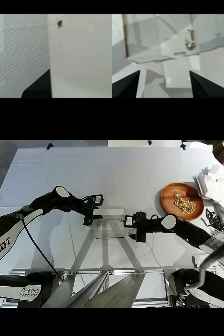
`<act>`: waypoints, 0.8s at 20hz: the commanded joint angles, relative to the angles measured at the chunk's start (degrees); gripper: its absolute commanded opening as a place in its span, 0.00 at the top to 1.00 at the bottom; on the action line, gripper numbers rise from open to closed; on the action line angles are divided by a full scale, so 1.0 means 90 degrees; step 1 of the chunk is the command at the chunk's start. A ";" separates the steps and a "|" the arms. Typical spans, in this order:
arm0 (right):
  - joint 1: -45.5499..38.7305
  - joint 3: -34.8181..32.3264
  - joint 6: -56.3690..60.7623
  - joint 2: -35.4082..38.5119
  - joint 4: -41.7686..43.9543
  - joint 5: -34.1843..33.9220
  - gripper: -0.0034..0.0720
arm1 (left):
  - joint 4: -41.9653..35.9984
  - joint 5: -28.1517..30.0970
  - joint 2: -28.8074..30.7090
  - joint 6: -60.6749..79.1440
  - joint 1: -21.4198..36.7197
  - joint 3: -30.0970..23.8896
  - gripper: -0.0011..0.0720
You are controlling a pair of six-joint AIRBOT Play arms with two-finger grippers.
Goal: Fold the box and place the chain.
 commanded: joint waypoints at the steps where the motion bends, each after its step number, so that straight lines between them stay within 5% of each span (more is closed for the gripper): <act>1: 0.0255 -0.0151 -0.0010 -0.0029 0.0576 -0.0401 0.02 | 0.0000 0.0000 -0.0002 0.0002 -0.0002 0.0002 0.97; 5: 0.0328 -0.0189 0.0134 -0.0029 0.1486 -0.0770 0.02 | 0.0000 0.0000 -0.0002 0.0002 -0.0002 0.0002 0.97; 12: 0.0321 -0.0182 0.0503 -0.0029 0.1547 -0.0877 0.03 | 0.0000 0.0000 -0.0002 0.0002 -0.0002 0.0002 0.97; 16: -0.0019 -0.0129 0.0503 -0.0029 0.1545 -0.0204 0.03 | 0.0000 0.0000 -0.0002 0.0002 -0.0002 0.0002 0.97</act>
